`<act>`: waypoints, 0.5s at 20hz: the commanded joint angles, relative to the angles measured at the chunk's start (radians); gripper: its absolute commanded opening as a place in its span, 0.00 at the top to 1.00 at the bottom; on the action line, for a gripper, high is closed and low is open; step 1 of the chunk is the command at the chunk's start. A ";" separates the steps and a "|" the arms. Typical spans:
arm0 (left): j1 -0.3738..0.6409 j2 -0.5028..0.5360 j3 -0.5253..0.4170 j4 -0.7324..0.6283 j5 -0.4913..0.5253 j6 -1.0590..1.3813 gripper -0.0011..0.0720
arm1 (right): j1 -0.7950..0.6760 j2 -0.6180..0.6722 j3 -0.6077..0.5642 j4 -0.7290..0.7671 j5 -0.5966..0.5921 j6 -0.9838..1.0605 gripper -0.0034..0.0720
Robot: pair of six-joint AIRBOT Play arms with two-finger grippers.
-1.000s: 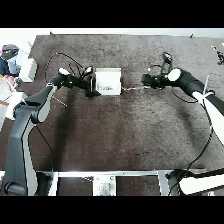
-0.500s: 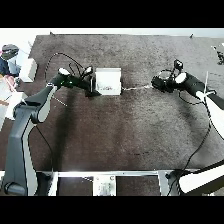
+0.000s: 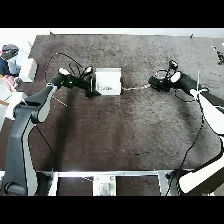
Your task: Fold the box and place the chain.
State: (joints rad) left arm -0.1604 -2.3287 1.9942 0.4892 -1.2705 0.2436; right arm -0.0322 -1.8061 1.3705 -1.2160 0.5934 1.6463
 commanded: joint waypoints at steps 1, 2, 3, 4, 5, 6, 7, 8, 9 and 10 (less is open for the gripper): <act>0.001 -0.001 0.000 0.000 0.004 -0.003 0.33 | 0.002 0.000 0.005 -0.031 0.048 0.000 0.94; 0.001 -0.001 0.000 0.000 0.004 -0.003 0.33 | 0.004 0.010 0.005 -0.030 0.048 0.000 0.94; 0.001 -0.001 0.000 0.000 0.004 -0.003 0.33 | 0.010 0.026 0.005 -0.031 0.048 -0.005 0.94; 0.001 -0.001 0.000 0.000 0.004 -0.003 0.33 | 0.018 0.045 0.005 -0.030 0.048 -0.010 0.94; 0.001 -0.001 0.000 0.000 0.004 -0.003 0.33 | 0.030 0.071 0.005 -0.030 0.051 -0.022 0.94; 0.001 -0.001 0.000 0.000 0.004 -0.003 0.33 | 0.044 0.101 0.005 -0.030 0.055 -0.030 0.94; 0.001 -0.001 0.000 0.000 0.004 -0.003 0.33 | 0.062 0.133 0.005 -0.030 0.058 -0.031 0.94; 0.001 -0.001 0.000 0.000 0.005 -0.003 0.33 | 0.081 0.166 0.005 -0.030 0.059 -0.031 0.94; 0.001 -0.001 0.000 0.000 0.004 -0.003 0.33 | 0.106 0.201 0.005 -0.030 0.058 -0.032 0.94; 0.001 -0.001 0.000 0.000 0.004 -0.002 0.33 | 0.132 0.234 0.005 -0.030 0.058 -0.035 0.94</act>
